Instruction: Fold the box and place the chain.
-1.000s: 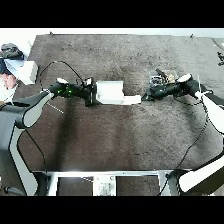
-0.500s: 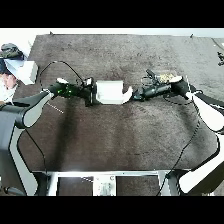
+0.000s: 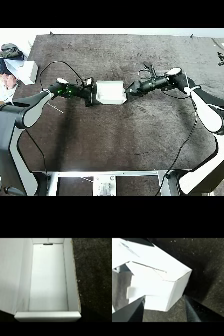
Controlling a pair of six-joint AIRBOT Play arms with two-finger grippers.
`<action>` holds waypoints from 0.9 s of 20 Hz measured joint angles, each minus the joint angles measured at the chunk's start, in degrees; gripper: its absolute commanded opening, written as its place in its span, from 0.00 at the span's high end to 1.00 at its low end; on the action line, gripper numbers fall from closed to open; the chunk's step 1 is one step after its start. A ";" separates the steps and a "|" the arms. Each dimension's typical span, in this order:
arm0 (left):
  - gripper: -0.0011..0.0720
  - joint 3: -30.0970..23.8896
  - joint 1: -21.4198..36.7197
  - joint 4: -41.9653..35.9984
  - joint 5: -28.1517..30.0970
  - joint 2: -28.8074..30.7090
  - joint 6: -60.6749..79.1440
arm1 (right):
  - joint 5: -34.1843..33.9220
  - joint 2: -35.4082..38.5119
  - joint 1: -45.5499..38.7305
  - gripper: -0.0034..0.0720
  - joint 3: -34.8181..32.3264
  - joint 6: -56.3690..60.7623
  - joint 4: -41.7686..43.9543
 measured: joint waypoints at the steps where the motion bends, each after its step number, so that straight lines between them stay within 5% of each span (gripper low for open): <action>1: 0.61 0.00 0.00 0.00 0.00 0.00 0.00 | -0.04 0.00 0.66 0.24 0.17 0.46 -0.92; 4: 0.61 0.00 0.00 0.00 0.00 0.02 0.00 | -0.52 0.00 2.25 0.38 0.70 2.10 -2.23; 18: 0.61 0.00 0.00 0.00 0.02 0.00 0.00 | -1.77 0.00 10.51 0.37 9.25 13.46 -19.23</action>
